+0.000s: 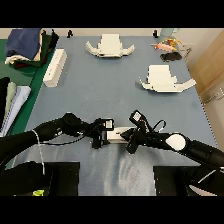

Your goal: Fold the box.

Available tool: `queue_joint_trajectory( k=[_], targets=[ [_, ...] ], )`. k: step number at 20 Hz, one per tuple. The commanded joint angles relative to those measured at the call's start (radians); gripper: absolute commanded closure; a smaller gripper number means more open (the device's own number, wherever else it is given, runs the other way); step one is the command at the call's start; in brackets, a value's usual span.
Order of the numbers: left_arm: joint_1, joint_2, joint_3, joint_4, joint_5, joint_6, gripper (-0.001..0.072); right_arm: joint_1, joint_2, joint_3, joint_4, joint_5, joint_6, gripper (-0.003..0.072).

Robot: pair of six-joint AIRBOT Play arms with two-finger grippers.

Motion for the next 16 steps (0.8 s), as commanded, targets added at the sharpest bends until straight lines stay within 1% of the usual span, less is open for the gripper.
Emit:
queue_joint_trajectory(
  k=[1, 10, 16],
  targets=[
    [0.0, 0.001, 0.001, 0.0, 0.0, 0.003, 0.0263, 0.001, -0.06, -0.001, -0.011, 0.054, 0.001, 0.0683],
    [0.0, 0.001, 0.001, 0.0, 0.0, 0.003, 0.0263, 0.001, -0.051, -0.003, -0.01, 0.053, 0.001, 0.0683],
    [0.0, 0.001, 0.001, 0.0, 0.0, 0.003, 0.0263, 0.001, 0.073, 0.015, -0.01, -0.02, 0.0, 0.0683]
  ],
)
